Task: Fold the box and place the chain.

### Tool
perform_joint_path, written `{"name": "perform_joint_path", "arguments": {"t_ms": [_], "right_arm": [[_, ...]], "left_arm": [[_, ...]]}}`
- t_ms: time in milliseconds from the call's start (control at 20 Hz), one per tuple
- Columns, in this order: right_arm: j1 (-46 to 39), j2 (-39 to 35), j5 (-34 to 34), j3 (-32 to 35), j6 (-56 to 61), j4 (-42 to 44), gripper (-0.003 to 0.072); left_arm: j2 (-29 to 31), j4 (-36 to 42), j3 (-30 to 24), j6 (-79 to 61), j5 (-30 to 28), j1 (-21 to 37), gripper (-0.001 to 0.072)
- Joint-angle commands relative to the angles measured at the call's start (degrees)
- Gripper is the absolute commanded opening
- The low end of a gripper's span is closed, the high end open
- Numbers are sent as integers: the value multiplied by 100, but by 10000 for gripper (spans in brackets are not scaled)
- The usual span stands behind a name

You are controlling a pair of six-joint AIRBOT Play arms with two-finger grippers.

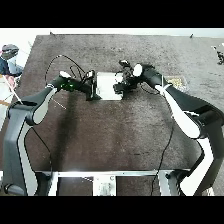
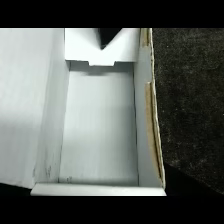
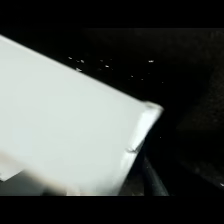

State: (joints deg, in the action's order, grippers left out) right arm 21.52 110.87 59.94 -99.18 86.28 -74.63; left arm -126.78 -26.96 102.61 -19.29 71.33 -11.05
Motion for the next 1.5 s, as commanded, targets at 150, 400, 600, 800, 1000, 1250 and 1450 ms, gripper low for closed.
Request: {"name": "perform_joint_path", "arguments": {"t_ms": [150, 400, 600, 800, 1000, 1250, 1450], "right_arm": [[339, 212, 621, -492, 1427, -1565, 357], [503, 238, 560, -492, 1827, -1650, 344], [605, 269, 568, -492, 2317, -1952, 336], [610, 302, 520, -492, 2754, -2059, 335], [616, 308, 398, -492, 2802, -2006, 152], [616, 378, 437, -492, 2892, -2009, 150], [616, 396, 413, -492, 2898, -2011, 35]], "left_arm": [[0, 0, 0, 0, 4, -2, 240], [0, 0, 0, 0, 4, -2, 240], [0, 0, 0, 0, 7, -2, 240], [0, 0, 0, 0, 7, -2, 240], [0, 0, 0, 0, 7, -2, 240], [0, 0, 0, 0, 7, -2, 240], [0, 0, 0, 0, 7, -2, 240]]}}
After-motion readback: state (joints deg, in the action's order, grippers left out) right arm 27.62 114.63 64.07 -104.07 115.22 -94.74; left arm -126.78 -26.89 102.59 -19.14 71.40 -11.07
